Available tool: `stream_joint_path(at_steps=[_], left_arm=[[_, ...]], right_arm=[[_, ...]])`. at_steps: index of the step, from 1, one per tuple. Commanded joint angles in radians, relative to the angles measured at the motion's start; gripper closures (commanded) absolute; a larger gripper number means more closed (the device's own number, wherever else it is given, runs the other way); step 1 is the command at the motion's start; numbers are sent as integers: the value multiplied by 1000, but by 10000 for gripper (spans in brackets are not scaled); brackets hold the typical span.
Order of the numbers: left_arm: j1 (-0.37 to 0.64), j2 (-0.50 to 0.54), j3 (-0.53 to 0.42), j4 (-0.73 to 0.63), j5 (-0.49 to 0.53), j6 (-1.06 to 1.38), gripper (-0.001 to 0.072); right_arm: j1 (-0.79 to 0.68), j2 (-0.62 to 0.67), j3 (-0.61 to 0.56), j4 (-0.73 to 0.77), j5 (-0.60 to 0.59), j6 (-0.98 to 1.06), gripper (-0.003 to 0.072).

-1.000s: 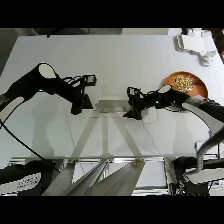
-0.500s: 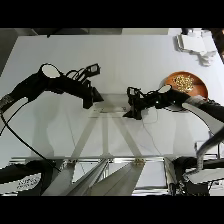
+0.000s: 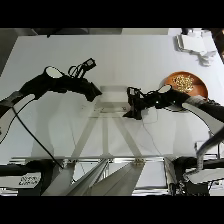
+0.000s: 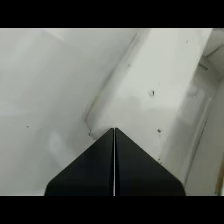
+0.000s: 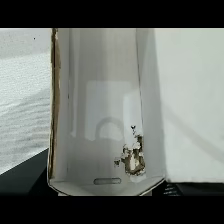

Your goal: Fold the box and place the chain.

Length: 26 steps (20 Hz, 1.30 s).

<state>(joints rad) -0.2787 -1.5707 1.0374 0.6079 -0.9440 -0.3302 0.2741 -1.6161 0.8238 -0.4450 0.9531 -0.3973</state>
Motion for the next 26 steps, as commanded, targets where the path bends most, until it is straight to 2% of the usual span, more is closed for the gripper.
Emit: stream_joint_path(at_steps=[1,4,8,10,12,13,14,15,17,18,20,24,26], left_arm=[[4,-70,0,-1,-16,-11,700],[6,-58,0,-1,-31,-10,699],[28,17,0,13,-100,10,695],[58,69,0,58,-135,12,693],[74,129,0,170,-150,13,678],[74,151,0,249,-149,13,591],[72,166,0,328,-150,13,418],[72,170,0,389,-158,13,291],[72,163,-14,419,-167,17,109],[72,158,-29,412,-163,30,79],[73,139,-76,359,-155,160,74],[73,121,-186,142,-124,562,74],[72,114,-219,66,-71,648,78]], right_arm=[[1,0,1,0,0,0,215],[1,0,1,0,0,0,215],[1,0,1,0,0,0,215],[1,0,1,0,0,0,215],[1,0,1,0,0,0,215],[1,0,1,0,0,0,215],[1,0,1,0,0,0,215],[1,0,1,0,0,0,215],[1,0,1,0,0,0,215],[1,0,1,0,0,0,215],[1,0,1,0,1,0,215],[1,0,1,0,1,0,215],[1,0,1,0,1,0,215]])
